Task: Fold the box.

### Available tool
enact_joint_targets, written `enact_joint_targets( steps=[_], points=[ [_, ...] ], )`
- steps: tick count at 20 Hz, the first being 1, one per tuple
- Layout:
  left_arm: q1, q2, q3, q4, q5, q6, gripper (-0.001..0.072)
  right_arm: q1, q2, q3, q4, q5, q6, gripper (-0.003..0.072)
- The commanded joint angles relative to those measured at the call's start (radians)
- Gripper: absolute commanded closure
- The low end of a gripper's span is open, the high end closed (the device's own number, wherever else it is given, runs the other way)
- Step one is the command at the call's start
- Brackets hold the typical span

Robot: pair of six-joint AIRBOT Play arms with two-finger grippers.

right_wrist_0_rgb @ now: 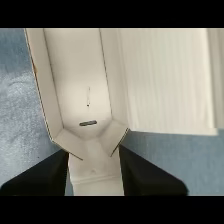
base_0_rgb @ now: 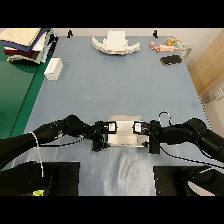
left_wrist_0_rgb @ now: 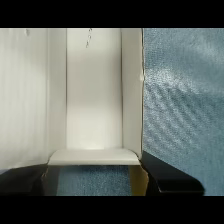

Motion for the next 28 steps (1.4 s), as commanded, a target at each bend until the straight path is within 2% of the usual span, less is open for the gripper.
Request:
enact_joint_targets(
  steps=[1, 2, 3, 8, 10, 11, 12, 13, 14, 15, 16, 21, 22, 23, 24, 25, 27, 28],
  points=[
    [0.0, 0.0, 0.001, 0.0, 0.0, 0.0, 0.0238, 0.004, -0.015, -0.001, 0.056, 0.035, -0.082, 0.0252],
    [0.0, 0.0, 0.001, 0.0, 0.0, 0.0, 0.0237, 0.004, -0.015, -0.001, 0.076, 0.034, -0.095, 0.0315],
    [0.0, 0.0, 0.001, 0.0, 0.0, 0.0, 0.0238, 0.004, -0.015, -0.001, 0.098, 0.033, -0.114, 0.0412],
    [0.0, 0.0, 0.001, 0.0, 0.0, 0.0, 0.0238, 0.061, -0.048, -0.001, 0.124, 0.068, -0.133, 0.0429],
    [0.0, 0.0, 0.001, 0.0, 0.0, 0.0, 0.0237, 0.085, -0.065, -0.001, 0.124, 0.121, -0.133, 0.05],
    [0.0, 0.0, 0.001, 0.0, 0.0, 0.0, 0.0238, 0.092, -0.071, -0.001, 0.125, 0.148, -0.133, 0.0499],
    [0.0, 0.0, 0.001, 0.0, 0.0, 0.0, 0.0238, 0.095, -0.076, -0.001, 0.127, 0.159, -0.133, 0.048],
    [0.0, 0.0, 0.001, 0.0, 0.0, 0.0, 0.0238, 0.095, -0.08, -0.001, 0.128, 0.159, -0.132, 0.0384],
    [0.0, 0.0, 0.001, 0.0, 0.0, 0.0, 0.0237, 0.095, -0.085, -0.001, 0.128, 0.158, -0.132, 0.0191],
    [0.0, 0.0, 0.001, 0.0, 0.0, 0.0, 0.0238, 0.095, -0.087, -0.001, 0.128, 0.157, -0.132, 0.0076],
    [0.0, 0.0, 0.001, 0.0, 0.0, 0.0, 0.0237, 0.095, -0.087, -0.001, 0.127, 0.157, -0.132, 0.0038],
    [0.0, 0.0, 0.001, 0.0, 0.0, 0.0, 0.0238, 0.095, -0.085, 0.004, 0.119, 0.135, -0.092, 0.0049],
    [0.0, 0.0, 0.001, 0.0, 0.0, 0.0, 0.0238, 0.095, -0.078, 0.013, 0.102, 0.1, -0.043, 0.0116],
    [0.0, 0.0, 0.001, 0.0, 0.0, 0.0, 0.0238, 0.095, -0.066, 0.024, 0.07, 0.05, 0.02, 0.0324],
    [0.0, 0.0, 0.001, 0.0, 0.0, 0.0, 0.0238, 0.095, -0.051, 0.04, 0.026, -0.01, 0.106, 0.0462],
    [0.0, 0.0, 0.001, 0.0, 0.0, 0.0, 0.0238, 0.095, -0.038, 0.052, -0.021, -0.059, 0.199, 0.0481],
    [0.0, 0.0, 0.001, 0.0, 0.0, 0.0, 0.0238, 0.095, -0.011, 0.08, -0.146, -0.171, 0.41, 0.0682],
    [0.0, 0.0, 0.001, 0.0, 0.0, 0.0, 0.0238, 0.095, 0.002, 0.1, -0.232, -0.229, 0.531, 0.0682]
  ],
)
